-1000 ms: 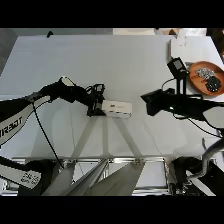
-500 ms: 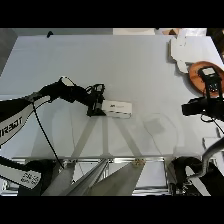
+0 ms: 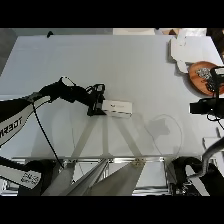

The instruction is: Fold the box and place the chain.

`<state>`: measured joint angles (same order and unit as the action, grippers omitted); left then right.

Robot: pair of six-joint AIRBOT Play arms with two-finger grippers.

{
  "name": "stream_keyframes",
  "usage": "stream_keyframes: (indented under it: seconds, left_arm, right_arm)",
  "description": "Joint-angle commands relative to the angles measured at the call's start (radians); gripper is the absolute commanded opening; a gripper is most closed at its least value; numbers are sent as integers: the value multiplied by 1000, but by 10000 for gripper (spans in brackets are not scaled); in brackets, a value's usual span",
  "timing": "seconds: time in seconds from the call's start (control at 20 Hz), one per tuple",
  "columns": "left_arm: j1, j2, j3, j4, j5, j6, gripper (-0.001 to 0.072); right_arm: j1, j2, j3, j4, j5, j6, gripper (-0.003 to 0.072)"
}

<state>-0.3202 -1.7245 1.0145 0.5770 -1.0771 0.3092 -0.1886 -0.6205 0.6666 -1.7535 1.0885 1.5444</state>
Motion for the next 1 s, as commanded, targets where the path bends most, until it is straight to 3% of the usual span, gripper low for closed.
stream_keyframes:
  seconds: [0.0,0.1,0.3,0.65,0.8,0.95]
  left_arm:
    - [0,41,1,1,29,-3,4]
    - [0,118,1,8,121,-26,4]
    - [1,317,1,87,428,-195,5]
    - [14,612,1,90,900,-525,5]
    - [89,682,1,90,954,-629,5]
    - [224,710,1,90,912,-793,5]
  right_arm:
    - [-3,1,1,9,-34,1,14]
    - [-3,1,1,9,-36,1,14]
    - [-3,1,1,10,-35,1,14]
    - [-3,1,1,63,-35,1,14]
    - [-3,1,1,68,-35,1,14]
    - [-3,1,1,68,-35,1,14]
